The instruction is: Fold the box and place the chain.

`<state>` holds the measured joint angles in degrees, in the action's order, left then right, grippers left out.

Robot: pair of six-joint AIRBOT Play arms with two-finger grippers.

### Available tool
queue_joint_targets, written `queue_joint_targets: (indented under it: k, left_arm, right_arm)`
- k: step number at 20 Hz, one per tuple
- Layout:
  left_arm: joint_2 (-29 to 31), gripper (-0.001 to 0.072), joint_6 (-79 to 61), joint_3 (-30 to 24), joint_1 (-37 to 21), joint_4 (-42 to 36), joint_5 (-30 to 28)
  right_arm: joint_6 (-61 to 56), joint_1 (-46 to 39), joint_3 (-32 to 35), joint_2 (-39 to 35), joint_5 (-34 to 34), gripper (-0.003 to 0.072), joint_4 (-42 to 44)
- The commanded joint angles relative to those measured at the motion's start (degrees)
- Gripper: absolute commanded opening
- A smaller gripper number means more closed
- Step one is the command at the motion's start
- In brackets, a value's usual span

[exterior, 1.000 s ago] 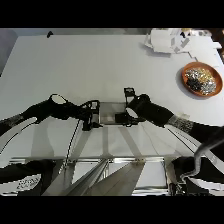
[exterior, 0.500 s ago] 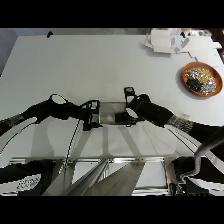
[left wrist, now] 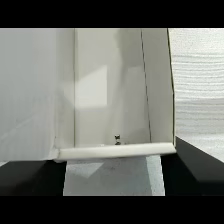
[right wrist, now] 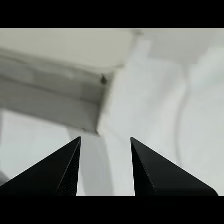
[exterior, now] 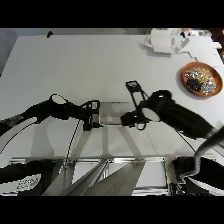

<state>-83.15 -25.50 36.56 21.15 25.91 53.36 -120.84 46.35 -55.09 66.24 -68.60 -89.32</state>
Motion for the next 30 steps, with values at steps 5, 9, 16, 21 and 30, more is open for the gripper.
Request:
queue_joint_targets:
  k: [5, 9, 16, 21, 30]
  left_arm:
    - [0.04, 0.021, 0.0, 0.0, 0.02, 0.04, 0.0]
    - [0.04, 0.021, 0.0, -0.02, 0.02, 0.04, 0.0]
    - [0.04, 0.021, 0.0, -0.02, 0.02, 0.04, 0.0]
    - [0.04, 0.021, 0.0, -0.02, 0.02, 0.04, 0.02]
    - [0.04, 0.021, 0.0, -0.02, 0.02, 0.04, 0.02]
  right_arm:
    - [21.99, -29.73, -0.59, -13.29, -7.58, 0.0223, -7.28]
    - [31.91, -56.33, -5.66, -4.85, 0.72, 0.0219, -3.8]
    - [33.94, -68.39, -30.64, 24.15, 2.64, 0.0157, -0.26]
    - [33.55, -68.39, -39.74, 37.05, 1.73, 0.0208, -0.59]
    - [32.81, -68.61, -39.71, 42.6, 0.52, 0.0297, -2.16]
